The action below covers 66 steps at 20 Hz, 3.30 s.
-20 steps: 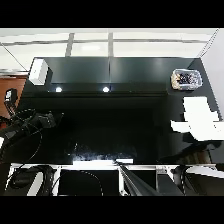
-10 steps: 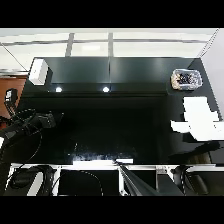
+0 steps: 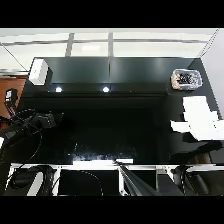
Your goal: Fold the box and place the chain.
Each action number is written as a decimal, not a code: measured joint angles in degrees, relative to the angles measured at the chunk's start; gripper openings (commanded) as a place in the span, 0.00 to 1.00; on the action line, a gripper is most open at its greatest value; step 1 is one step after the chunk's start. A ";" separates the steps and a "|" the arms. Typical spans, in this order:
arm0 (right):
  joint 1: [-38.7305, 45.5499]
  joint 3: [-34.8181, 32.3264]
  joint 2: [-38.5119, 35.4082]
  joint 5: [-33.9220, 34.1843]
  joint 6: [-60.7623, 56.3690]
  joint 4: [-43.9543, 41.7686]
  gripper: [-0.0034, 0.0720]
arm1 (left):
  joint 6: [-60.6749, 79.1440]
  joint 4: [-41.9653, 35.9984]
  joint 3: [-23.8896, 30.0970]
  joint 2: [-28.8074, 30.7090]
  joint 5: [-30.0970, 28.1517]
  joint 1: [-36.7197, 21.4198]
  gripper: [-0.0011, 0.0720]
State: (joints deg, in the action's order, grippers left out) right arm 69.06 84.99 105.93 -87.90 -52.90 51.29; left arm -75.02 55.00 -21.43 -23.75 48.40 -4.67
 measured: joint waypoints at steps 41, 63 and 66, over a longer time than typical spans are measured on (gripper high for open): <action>-60.06 -63.12 -63.67 33.24 17.42 -33.22 0.06 | 0.02 -3.45 0.02 0.00 3.04 0.07 0.98; -78.27 -70.77 -65.64 48.81 34.25 -40.54 0.06 | 6.84 -32.09 0.02 -36.33 1.18 20.76 0.98; -78.29 -70.77 -65.64 48.85 34.25 -40.63 0.06 | 15.89 -40.44 0.02 -41.77 1.66 21.05 0.98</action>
State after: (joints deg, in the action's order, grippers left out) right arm -9.23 14.22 40.29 -39.05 -18.65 10.66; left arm -59.13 14.57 -21.41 -65.52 50.06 16.38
